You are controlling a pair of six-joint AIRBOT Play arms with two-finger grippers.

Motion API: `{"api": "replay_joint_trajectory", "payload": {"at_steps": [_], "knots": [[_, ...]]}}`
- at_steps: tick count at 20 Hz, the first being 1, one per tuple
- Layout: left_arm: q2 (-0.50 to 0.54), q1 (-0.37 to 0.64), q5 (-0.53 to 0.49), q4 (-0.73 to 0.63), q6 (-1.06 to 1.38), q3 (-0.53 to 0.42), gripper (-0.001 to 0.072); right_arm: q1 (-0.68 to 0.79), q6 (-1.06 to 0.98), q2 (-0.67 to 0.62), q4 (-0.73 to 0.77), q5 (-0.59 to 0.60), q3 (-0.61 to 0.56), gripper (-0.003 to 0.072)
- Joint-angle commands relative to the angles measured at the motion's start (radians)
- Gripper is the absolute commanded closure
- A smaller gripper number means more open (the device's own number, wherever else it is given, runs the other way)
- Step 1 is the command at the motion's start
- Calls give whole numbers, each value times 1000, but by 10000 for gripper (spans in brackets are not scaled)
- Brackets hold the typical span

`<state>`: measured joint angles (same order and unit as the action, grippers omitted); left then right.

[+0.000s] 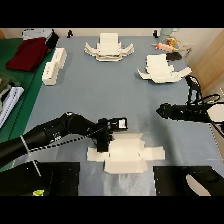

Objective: Fold the box.

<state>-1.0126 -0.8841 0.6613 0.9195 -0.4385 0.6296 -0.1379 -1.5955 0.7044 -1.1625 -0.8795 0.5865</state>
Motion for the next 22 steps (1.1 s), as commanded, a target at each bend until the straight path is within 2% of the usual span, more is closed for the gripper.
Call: {"api": "replay_joint_trajectory", "payload": {"at_steps": [1,3,9,16,19,22], "knots": [[68,-2,-184,2,85,1,694,-1,0,0,0,-2,0,405],[106,-2,-215,2,169,-1,695,-1,0,0,0,-2,0,405],[109,-2,-209,2,164,-74,695,-1,0,0,14,-1,0,406],[63,-2,-112,9,95,-78,694,-1,0,0,37,-2,0,405],[63,-2,-90,88,-9,-42,694,-16,0,0,38,0,0,405],[63,-1,-2,211,-103,11,693,-20,0,0,37,2,0,405]]}}
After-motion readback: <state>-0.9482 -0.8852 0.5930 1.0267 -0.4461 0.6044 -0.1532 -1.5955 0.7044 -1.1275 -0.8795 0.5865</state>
